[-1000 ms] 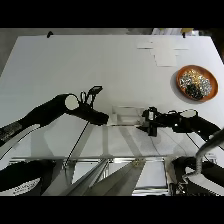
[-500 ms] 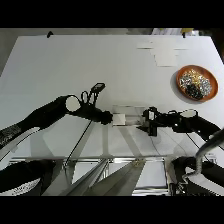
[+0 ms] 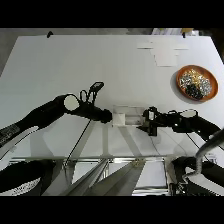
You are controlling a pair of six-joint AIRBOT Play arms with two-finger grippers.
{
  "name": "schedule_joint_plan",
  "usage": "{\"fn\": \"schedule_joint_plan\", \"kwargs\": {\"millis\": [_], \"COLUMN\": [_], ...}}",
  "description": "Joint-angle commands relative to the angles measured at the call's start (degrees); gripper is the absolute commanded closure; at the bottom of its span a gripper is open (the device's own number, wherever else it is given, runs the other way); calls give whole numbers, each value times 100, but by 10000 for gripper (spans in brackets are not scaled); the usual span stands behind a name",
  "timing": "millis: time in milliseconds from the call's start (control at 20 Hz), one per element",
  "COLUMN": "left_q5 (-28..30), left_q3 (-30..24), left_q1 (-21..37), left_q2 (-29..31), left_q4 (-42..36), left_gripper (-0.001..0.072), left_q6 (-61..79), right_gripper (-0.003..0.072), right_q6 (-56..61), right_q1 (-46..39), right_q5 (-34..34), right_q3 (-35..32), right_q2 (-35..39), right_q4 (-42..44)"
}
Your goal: Fold the box and place the chain.
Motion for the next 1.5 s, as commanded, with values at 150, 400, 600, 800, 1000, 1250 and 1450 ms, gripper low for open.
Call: {"fn": "schedule_joint_plan", "kwargs": {"millis": [150, 400, 600, 800, 1000, 1250, 1450], "left_q5": [-337, -136, -109, -35, -219, -350, -553], "left_q3": [13, 13, 35, 326, 682, 866, 1200], "left_q1": [175, -44, -177, -343, -496, -640, -793], "left_q2": [184, 177, 83, -122, -317, -522, -704], "left_q4": [157, -13, -129, -52, 824, 975, 1314], "left_gripper": [435, 358, 357, 336, 325, 325, 325], "left_q6": [-168, -125, -149, -463, -1690, -1923, -2350], "right_gripper": [210, 210, 210, 210, 210, 210, 210], "right_q6": [7, 7, 7, 7, 7, 7, 7], "right_q1": [2, 2, 2, 2, 2, 2, 2], "right_q5": [7, 7, 7, 7, 7, 7, 7], "right_q3": [0, 0, 0, 0, 0, 0, 0], "right_q2": [4, 4, 4, 4, 4, 4, 4], "right_q4": [7, 4, 7, 4, 4, 4, 4]}}
